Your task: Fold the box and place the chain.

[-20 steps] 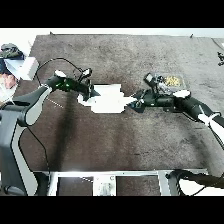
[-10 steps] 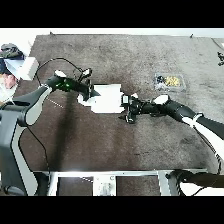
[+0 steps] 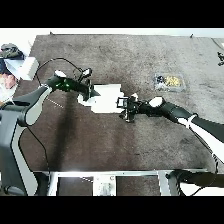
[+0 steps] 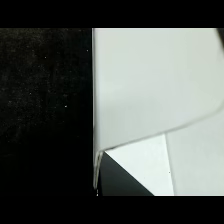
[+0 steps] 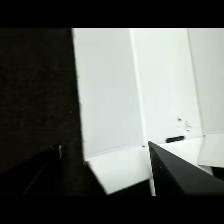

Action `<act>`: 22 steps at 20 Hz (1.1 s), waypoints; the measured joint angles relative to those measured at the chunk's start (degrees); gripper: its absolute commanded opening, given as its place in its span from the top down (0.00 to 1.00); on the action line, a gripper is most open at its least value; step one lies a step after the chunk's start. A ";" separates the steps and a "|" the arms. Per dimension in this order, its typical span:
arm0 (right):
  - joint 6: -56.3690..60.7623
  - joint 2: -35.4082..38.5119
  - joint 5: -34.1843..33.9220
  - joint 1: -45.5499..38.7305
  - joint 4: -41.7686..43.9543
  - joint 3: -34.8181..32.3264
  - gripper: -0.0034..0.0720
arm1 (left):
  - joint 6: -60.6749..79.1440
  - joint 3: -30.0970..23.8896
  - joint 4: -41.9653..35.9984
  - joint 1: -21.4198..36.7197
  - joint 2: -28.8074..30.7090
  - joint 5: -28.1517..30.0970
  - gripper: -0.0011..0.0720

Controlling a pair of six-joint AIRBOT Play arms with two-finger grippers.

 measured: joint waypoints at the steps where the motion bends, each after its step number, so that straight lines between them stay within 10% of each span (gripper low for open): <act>1: 0.00 -0.09 -0.63 0.00 0.37 0.33 0.09 | 0.00 0.00 0.00 0.00 0.00 0.02 0.97; 22: 1.95 -6.54 8.76 -6.45 1.03 14.80 0.09 | 0.00 0.00 -0.11 0.00 0.00 0.02 0.97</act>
